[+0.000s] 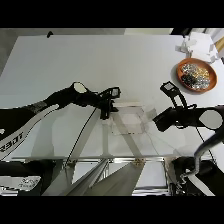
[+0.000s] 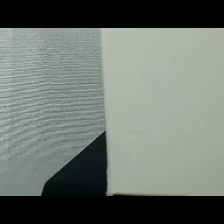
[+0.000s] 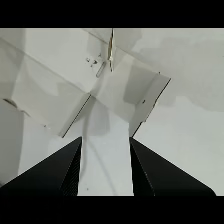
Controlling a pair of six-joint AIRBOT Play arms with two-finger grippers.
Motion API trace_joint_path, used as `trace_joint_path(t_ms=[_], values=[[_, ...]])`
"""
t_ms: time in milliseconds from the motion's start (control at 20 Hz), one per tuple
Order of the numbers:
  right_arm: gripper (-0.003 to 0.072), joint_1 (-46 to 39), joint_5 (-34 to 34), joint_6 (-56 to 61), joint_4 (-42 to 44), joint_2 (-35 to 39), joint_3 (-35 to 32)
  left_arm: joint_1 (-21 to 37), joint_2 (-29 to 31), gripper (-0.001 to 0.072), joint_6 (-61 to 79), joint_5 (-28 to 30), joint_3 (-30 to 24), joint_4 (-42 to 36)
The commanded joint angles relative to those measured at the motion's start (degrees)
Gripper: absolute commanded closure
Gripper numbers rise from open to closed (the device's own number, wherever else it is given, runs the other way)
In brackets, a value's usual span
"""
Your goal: Fold the box and place the chain.
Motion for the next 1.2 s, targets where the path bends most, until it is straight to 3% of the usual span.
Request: trace_joint_path(t_ms=[0, 450, 500, 600, 700, 850, 1000, 1150], values=[[0.035, 0.0, -0.3, 0.0, 0.0, 0.0, 0.0, 0.0, -0.1, 0.0702, 0.1, 0.1, 0.0, 0.4], [0.0352, 0.0, -0.2, -3.2, 0.1, 0.0, 0.0, 0.0, 0.0, 0.0698, 0.1, 0.2, 0.0, 0.4], [0.0384, 0.0, -0.2, -3.9, 0.2, 0.0, 0.0, 0.0, 0.0, 0.0698, 0.1, 0.2, 0.0, 0.3], [0.0576, 0.0, -0.1, -6.7, 0.9, 0.0, 0.0, 0.0, 0.0, 0.0698, 0.1, 0.3, 0.0, 0.3], [0.0672, 0.0, 0.4, -13.2, 3.3, 0.0, 0.0, 0.0, 0.0, 0.0698, 0.1, 0.3, 0.0, 0.3], [0.0673, 2.4, 0.7, -24.5, 6.7, 0.0, 0.0, 0.0, 0.0, 0.0698, 0.1, 0.2, 0.0, 0.3], [0.0672, 9.0, -0.8, -32.6, 4.7, 0.0, -0.6, 0.0, 0.0, 0.0698, 0.1, 0.3, 0.0, 0.3], [0.0671, 12.9, -1.8, -33.3, 0.0, -1.7, -2.1, 0.0, 0.0, 0.0698, 0.1, 0.2, 0.0, 0.3]])
